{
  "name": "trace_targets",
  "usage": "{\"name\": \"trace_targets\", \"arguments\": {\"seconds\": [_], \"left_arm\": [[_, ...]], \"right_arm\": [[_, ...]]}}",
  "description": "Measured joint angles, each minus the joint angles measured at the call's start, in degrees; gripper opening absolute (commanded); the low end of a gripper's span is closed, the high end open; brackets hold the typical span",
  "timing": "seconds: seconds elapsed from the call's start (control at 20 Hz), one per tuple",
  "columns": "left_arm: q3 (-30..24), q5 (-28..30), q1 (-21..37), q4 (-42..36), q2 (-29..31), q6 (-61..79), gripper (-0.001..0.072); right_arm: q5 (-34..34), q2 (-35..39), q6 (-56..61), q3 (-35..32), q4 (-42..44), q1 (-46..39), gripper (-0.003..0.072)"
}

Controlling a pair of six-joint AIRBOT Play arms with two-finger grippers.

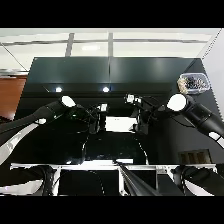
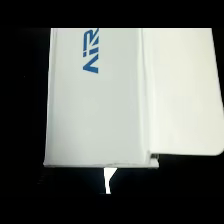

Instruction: Fold the box and place the chain.

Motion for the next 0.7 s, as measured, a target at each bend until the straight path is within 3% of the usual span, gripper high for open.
{"name": "trace_targets", "arguments": {"seconds": [0.1,0.2,0.25,0.7], "left_arm": [[0.0,0.0,0.0,0.0,0.0,0.0,0.0401],[0.0,0.0,0.0,0.0,0.0,0.0,0.0401],[0.0,0.1,0.0,0.0,0.0,-0.1,0.0401],[0.0,0.1,0.0,0.0,0.0,-0.1,0.0402]], "right_arm": [[-1.1,0.0,-0.7,-0.1,0.0,0.1,0.0528],[-2.2,0.0,-1.0,-0.1,0.0,0.2,0.0290],[-2.4,0.0,-1.0,-0.1,0.0,0.2,0.0246],[-3.7,-0.2,0.3,-0.2,-0.1,0.2,0.0245]]}}
